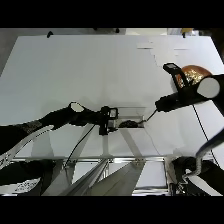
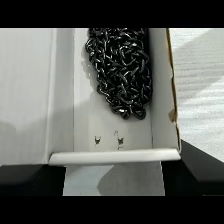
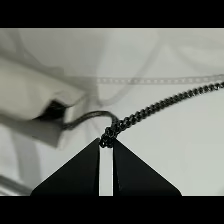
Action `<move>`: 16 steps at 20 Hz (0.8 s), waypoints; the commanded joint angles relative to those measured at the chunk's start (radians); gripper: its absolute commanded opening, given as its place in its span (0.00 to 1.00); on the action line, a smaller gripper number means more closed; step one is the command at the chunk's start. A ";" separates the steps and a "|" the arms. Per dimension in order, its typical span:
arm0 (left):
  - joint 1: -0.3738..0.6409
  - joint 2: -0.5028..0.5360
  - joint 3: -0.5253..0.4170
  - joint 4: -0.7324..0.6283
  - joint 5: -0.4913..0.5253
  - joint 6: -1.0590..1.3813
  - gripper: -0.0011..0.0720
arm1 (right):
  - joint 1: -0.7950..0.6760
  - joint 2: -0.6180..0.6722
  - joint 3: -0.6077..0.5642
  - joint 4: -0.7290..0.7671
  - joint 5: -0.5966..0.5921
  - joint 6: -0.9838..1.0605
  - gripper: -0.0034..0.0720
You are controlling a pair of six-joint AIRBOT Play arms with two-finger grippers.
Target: Fold the box and place the chain.
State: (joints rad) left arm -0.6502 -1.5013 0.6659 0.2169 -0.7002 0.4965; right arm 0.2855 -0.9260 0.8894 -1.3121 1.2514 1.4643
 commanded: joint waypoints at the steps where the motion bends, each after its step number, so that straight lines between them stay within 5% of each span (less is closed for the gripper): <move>1: 0.000 0.000 0.001 0.000 0.000 0.000 0.30 | 0.085 0.131 0.001 0.119 0.005 -0.007 0.07; 16: 0.000 0.000 0.001 0.000 0.000 0.000 0.30 | 0.312 0.065 -0.017 0.228 -0.221 0.004 0.07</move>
State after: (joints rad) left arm -0.6502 -1.5013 0.6655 0.2169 -0.6998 0.4965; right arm 0.5755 -0.8223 0.8841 -1.0904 1.0637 1.4677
